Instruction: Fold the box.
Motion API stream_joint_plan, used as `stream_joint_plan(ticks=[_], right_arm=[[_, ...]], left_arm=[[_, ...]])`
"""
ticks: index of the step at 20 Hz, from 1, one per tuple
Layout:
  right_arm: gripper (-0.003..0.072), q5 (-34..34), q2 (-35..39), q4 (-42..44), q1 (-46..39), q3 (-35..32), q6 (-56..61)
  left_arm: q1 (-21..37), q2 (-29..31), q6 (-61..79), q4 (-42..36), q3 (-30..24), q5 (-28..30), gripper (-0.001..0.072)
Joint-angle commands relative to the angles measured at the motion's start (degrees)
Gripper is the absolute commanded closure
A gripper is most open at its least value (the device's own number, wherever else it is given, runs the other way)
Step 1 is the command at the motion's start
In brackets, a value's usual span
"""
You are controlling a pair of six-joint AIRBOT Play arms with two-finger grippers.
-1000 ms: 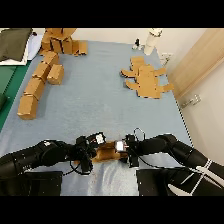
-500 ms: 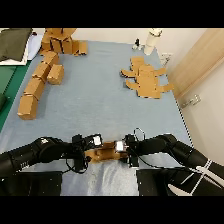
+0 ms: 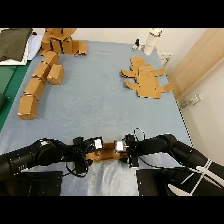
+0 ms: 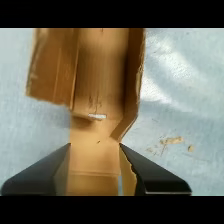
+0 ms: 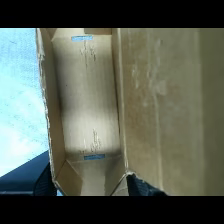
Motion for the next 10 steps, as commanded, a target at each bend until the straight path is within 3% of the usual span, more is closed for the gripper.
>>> stream_joint_plan(ticks=[1,2,6,7,8,10], right_arm=[[0.022,-0.1,0.0,0.0,0.0,0.0,0.0],[0.0221,0.0,0.0,0.0,0.0,0.0,0.0],[0.0221,0.0,0.0,0.0,0.0,0.0,0.0],[0.0221,0.0,0.0,0.0,0.0,0.0,0.0],[0.0221,0.0,0.0,0.0,0.0,0.0,0.0],[0.0221,-0.1,0.0,0.0,0.0,0.0,0.0]], left_arm=[[-1.7,-0.4,0.0,-2.5,0.0,3.3,0.044],[-1.7,-0.9,0.0,-2.5,0.0,4.6,0.0484],[-1.8,-2.5,0.0,-5.7,0.0,8.3,0.0487],[-1.8,-2.9,0.0,-7.0,0.0,8.8,0.0544],[-1.8,-3.0,0.0,-7.8,0.0,8.9,0.0697],[-1.8,-3.0,0.0,-10.1,0.0,9.1,0.0697]])
